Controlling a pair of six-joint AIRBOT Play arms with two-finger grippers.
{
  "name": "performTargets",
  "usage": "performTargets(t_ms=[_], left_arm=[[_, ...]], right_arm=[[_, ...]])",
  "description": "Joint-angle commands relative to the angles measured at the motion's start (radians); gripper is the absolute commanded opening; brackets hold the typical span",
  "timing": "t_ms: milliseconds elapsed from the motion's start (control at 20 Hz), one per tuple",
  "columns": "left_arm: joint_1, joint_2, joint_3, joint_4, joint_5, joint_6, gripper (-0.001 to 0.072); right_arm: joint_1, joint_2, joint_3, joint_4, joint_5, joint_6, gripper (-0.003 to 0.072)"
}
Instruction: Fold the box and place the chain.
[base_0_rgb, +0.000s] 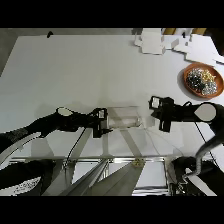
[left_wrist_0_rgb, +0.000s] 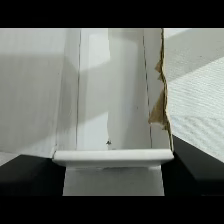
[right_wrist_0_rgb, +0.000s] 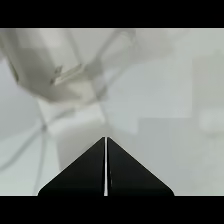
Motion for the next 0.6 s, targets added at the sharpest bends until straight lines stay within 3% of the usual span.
performTargets(t_ms=[0,100,150,350,550], left_arm=[[0.0,0.0,0.0,0.0,0.0,0.0,0.0211],[0.0,0.0,0.0,0.0,0.0,0.0,0.0211],[0.0,0.0,0.0,0.0,0.0,0.0,0.0211],[0.0,0.0,0.0,0.0,0.0,0.0,0.0211],[0.0,0.0,0.0,0.0,0.0,0.0,0.0211]], right_arm=[[-0.005,0.014,-0.056,-0.064,0.035,-0.086,0.0089],[-0.005,0.014,-0.077,0.027,-0.014,-0.178,0.0328],[-0.005,0.014,-0.077,0.061,-0.035,-0.21,0.036],[-0.005,-0.004,-0.077,0.133,-0.045,-0.328,0.0351],[-0.005,-0.076,-0.077,0.176,-0.058,-0.411,0.0289]])
